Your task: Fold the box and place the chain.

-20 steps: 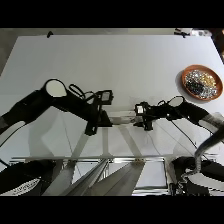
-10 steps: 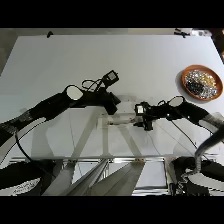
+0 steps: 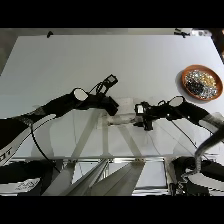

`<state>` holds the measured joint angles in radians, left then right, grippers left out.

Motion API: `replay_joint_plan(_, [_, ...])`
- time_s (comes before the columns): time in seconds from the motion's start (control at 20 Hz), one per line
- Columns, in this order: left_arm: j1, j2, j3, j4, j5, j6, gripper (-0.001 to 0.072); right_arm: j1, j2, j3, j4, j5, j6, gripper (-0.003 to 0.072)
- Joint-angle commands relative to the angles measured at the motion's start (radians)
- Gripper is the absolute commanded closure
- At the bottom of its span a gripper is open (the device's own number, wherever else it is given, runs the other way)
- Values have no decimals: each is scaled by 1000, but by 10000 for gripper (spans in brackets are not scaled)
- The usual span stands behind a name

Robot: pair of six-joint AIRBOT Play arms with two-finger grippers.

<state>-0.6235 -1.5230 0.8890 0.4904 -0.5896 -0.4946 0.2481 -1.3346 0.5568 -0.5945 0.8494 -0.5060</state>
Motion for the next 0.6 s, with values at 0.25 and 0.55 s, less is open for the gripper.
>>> replay_joint_plan(0.25, [2,164,0,158,-44,-3,704,0,0,0,0,0,0,286])
replay_joint_plan(0.55, [2,366,0,623,-274,-105,706,0,0,0,0,0,0,286])
